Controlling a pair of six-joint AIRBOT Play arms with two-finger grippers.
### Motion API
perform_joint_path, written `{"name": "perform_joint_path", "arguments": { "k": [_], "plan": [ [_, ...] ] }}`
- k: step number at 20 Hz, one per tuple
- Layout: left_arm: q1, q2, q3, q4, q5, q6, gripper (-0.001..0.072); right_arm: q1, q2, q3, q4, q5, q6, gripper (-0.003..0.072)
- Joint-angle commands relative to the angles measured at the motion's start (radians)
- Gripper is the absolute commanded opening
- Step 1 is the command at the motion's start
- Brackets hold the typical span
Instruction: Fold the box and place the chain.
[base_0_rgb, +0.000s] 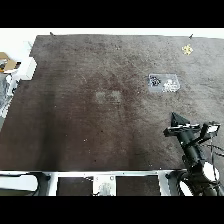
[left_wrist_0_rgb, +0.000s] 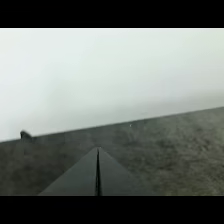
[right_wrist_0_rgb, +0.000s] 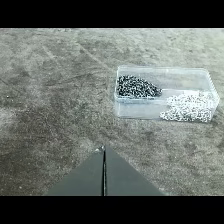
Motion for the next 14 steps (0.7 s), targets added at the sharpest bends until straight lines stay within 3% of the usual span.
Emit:
{"name": "perform_joint_path", "arguments": {
  "k": [1, 4, 8, 14],
  "plan": [
    [-0.113, 0.233, -0.301, -0.079, 0.246, 0.222, 0.0005, 0.000, -0.001, 0.000, 0.014, 0.000, 0.000, 0.0000],
    [-0.203, 0.427, -0.612, -0.288, 0.414, 0.481, 0.0006, 0.000, -0.001, 0.000, 0.014, 0.000, 0.000, 0.0000],
    [-0.272, 0.683, -0.948, -0.478, 0.419, 0.744, 0.0006, 0.000, -0.001, 0.000, 0.014, 0.000, 0.000, 0.0000],
    [-0.287, 1.104, -1.345, -0.611, 0.476, 0.761, 0.0005, 0.000, -0.001, 0.000, 0.014, 0.000, 0.000, 0.0000]
  ]
}}
